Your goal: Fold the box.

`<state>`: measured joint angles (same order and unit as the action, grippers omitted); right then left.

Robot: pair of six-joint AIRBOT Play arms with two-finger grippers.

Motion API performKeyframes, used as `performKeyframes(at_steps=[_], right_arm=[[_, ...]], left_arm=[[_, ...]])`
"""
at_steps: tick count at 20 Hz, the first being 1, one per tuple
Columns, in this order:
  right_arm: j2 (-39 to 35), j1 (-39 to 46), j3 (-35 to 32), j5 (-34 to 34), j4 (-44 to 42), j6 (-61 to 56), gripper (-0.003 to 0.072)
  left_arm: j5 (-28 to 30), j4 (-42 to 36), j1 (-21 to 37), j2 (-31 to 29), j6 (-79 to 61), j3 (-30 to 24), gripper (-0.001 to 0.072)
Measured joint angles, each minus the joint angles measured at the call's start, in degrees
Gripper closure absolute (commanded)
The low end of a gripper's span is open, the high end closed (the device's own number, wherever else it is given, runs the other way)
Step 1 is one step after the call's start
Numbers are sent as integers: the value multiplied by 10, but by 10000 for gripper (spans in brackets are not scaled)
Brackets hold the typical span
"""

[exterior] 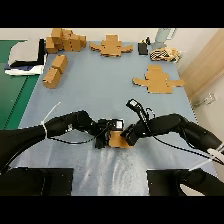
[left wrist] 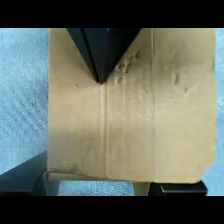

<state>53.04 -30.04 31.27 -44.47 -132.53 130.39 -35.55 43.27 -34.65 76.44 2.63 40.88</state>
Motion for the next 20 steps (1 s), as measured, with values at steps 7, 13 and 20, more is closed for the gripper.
performKeyframes(at_steps=[7, 13, 20], right_arm=[[-88, -105, -29, 77, 138, -32, 672], [-104, -153, -55, 124, 238, -49, 296], [-106, -176, -59, 119, 271, -31, 151]], left_arm=[[0, 0, 0, 0, 0, 0, 186], [0, 0, 0, 0, 0, 0, 186], [0, 0, 0, 0, 0, 0, 186]])
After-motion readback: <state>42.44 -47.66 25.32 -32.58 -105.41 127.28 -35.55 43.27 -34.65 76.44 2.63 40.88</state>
